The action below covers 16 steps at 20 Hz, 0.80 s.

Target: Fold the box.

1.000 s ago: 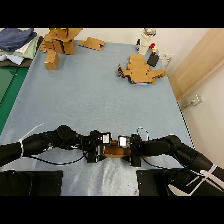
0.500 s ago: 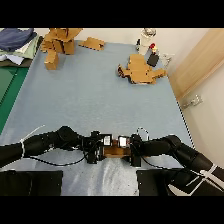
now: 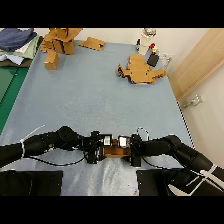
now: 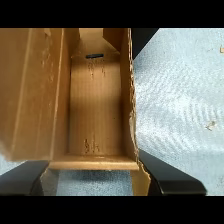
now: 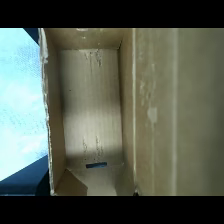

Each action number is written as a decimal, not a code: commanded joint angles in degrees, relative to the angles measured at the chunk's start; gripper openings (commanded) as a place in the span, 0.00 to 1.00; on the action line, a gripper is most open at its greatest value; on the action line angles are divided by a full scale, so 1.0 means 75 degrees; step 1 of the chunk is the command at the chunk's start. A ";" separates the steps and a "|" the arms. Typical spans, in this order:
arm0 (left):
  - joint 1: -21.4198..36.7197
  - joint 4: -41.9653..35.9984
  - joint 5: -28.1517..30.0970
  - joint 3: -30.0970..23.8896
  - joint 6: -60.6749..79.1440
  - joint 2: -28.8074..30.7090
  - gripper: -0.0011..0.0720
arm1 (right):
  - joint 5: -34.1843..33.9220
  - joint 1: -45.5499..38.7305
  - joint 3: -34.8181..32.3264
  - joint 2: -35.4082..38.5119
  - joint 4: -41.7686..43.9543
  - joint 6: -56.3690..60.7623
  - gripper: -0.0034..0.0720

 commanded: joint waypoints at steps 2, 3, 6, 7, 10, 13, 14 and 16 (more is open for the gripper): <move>0.0006 0.0006 0.0006 0.0009 0.0003 -0.0006 0.73 | 0.0006 0.0003 0.0006 0.0003 0.0000 0.0003 0.70; 0.0006 0.0006 0.0006 0.0009 0.0003 -0.0006 0.73 | 0.0006 0.0003 0.0006 0.0003 0.0000 0.0003 0.70; 0.0006 0.0006 0.0006 0.0009 0.0003 -0.0006 0.73 | 0.0006 0.0003 0.0006 0.0003 0.0003 0.0003 0.70; 0.0006 0.0006 0.0006 0.0009 0.0003 -0.0006 0.73 | 0.0006 0.0003 0.0006 0.0003 0.0003 0.0003 0.70; 0.0006 0.0006 0.0006 0.0009 0.0003 -0.0006 0.73 | 0.0006 0.0003 0.0006 0.0003 0.0003 0.0003 0.70; 0.0006 0.0006 0.0003 0.0009 0.0003 -0.0006 0.73 | 0.0009 0.0003 0.0006 0.0003 -0.0076 0.0003 0.70; 0.0006 0.0003 0.0003 0.0009 0.0003 -0.0006 0.73 | 0.0009 0.0003 0.0006 0.0003 -0.0073 0.0003 0.70; 0.0006 0.0006 0.0006 0.0009 0.0003 -0.0006 0.73 | -0.0017 0.0003 0.0006 0.0003 -0.0017 0.0006 0.70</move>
